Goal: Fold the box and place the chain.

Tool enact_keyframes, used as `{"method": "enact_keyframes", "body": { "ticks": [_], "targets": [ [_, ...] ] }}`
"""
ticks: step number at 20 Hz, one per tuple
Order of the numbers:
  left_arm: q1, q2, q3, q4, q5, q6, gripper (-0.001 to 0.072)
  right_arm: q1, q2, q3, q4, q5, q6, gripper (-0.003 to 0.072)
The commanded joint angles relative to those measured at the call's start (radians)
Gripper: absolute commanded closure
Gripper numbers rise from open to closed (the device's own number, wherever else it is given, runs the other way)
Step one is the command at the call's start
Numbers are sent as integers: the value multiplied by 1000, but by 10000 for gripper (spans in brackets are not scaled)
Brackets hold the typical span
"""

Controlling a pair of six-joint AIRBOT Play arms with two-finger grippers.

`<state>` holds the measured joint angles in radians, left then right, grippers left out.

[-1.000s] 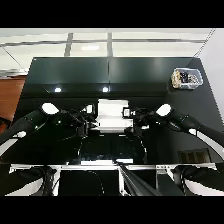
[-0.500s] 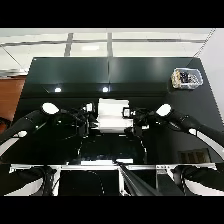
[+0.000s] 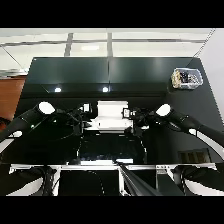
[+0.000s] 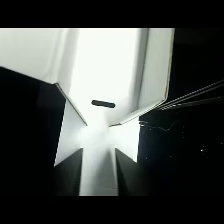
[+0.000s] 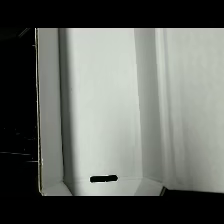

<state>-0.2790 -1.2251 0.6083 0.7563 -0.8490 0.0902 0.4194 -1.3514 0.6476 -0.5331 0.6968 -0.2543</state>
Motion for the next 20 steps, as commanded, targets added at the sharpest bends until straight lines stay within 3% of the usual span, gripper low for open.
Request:
{"method": "enact_keyframes", "body": {
  "ticks": [1,6,9,11,12,20],
  "targets": [
    [-10,-9,1,-16,10,27,250,0,-1,0,1,-1,1,212],
    [-52,-21,3,-114,16,123,254,0,-1,0,1,-2,1,213],
    [-54,-37,14,-116,13,123,446,0,-1,0,1,-1,1,212],
    [-54,-38,14,-146,22,124,494,0,-1,0,1,-2,1,213],
    [-55,-41,14,-175,27,124,561,0,-1,0,1,-1,1,213],
    [-124,-119,15,-328,50,164,564,0,-1,0,1,-2,1,212]
  ]
}}
